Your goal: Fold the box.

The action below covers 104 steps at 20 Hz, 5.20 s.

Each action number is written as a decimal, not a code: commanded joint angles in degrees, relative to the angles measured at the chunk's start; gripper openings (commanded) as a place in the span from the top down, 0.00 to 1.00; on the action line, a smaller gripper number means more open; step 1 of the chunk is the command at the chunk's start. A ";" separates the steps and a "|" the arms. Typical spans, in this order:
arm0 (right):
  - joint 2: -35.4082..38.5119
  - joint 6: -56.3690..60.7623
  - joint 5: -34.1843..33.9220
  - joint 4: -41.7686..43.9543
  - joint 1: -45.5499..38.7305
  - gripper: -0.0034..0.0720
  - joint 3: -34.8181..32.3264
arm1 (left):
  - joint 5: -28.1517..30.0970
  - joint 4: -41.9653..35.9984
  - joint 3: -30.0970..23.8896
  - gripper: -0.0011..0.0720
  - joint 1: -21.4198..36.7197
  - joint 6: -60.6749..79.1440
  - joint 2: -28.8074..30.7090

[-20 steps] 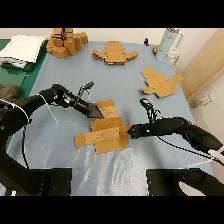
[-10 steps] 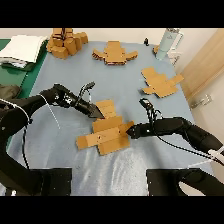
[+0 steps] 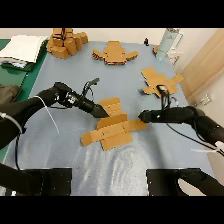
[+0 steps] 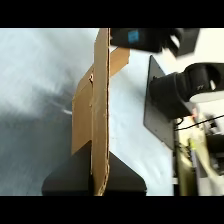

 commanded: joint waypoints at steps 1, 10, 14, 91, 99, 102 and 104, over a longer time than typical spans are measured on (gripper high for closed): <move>0.00 3.80 0.33 -1.36 -4.61 0.66 2.29 | 5.68 1.27 -3.50 0.98 -5.40 10.05 4.48; -1.01 3.78 3.04 2.47 -3.82 0.66 2.16 | 11.06 2.86 -4.74 0.97 -10.88 19.32 4.72; -2.36 3.78 3.08 2.49 -3.80 0.66 2.16 | 9.70 2.82 -3.93 0.97 -7.87 19.21 4.07; 7.96 5.03 -2.95 -46.60 53.77 0.31 -12.41 | 17.14 4.17 -4.37 0.97 -13.92 22.40 1.97; 2.86 5.77 1.01 -51.74 53.77 0.31 -11.93 | 17.16 4.20 -4.37 0.97 -13.92 22.40 1.97; 5.42 11.93 1.07 -58.84 53.75 0.31 -10.60 | 17.14 4.20 -4.37 0.97 -13.92 22.40 1.97; 6.12 19.96 1.01 -65.40 53.20 0.31 -10.56 | 17.14 4.17 -4.39 0.97 -13.92 22.40 1.97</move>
